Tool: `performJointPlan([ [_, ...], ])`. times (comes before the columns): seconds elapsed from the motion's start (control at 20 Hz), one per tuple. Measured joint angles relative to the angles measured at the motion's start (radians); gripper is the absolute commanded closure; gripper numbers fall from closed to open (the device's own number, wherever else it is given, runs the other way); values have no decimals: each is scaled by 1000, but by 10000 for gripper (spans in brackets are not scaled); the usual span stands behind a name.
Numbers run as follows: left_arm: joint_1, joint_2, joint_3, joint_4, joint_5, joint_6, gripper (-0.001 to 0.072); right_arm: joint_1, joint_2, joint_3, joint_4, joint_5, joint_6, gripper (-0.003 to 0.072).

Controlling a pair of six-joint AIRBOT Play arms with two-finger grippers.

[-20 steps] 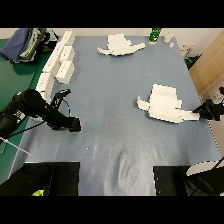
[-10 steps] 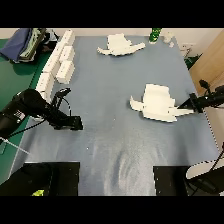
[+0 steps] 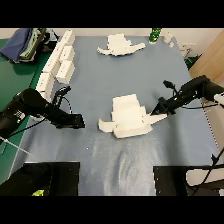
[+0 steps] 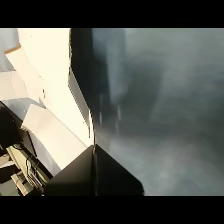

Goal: Fold the box.

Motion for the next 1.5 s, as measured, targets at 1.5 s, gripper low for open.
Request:
performJointPlan([
  [1.5,0,-632,130,-633,-166,654,250,510,629,-585,-11,561,105,683],
])
